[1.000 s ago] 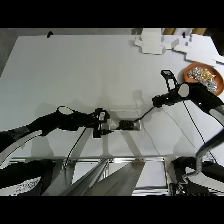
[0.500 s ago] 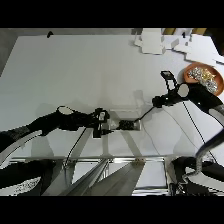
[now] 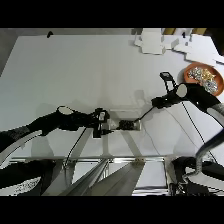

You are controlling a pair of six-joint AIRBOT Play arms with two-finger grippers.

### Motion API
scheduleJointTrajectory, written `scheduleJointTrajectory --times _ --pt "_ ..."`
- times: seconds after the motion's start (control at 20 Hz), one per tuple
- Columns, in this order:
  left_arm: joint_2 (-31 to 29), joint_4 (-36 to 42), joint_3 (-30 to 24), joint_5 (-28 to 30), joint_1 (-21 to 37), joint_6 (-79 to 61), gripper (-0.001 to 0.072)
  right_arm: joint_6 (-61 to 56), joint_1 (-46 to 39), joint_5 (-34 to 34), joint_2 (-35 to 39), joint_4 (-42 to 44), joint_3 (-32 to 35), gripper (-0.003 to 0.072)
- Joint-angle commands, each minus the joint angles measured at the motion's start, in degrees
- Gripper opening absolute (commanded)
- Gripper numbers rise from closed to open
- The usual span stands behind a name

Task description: Fold the box and place the chain.

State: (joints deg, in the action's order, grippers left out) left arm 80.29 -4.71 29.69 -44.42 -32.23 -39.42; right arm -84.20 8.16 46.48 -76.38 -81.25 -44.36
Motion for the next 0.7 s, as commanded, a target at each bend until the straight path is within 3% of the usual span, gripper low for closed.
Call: scheduleJointTrajectory --times 0.0,0.1,0.15,0.65 --pt "0.0 0.0 0.0 0.0 0.0 0.0 0.0097 0.0 0.0 0.2 -0.1 0.0 0.0 0.0156" --pt "0.0 0.0 0.0 0.0 0.0 0.0 0.0097 0.0 0.0 0.4 -0.1 0.0 0.0 0.0133" --pt "0.0 0.0 0.0 0.0 0.0 0.0 0.0097 0.0 0.0 0.6 -0.1 0.0 0.0 0.0019" --pt "0.0 0.0 0.0 0.0 0.0 0.0 0.0097 0.1 0.0 2.7 8.2 0.1 0.0 0.0015"
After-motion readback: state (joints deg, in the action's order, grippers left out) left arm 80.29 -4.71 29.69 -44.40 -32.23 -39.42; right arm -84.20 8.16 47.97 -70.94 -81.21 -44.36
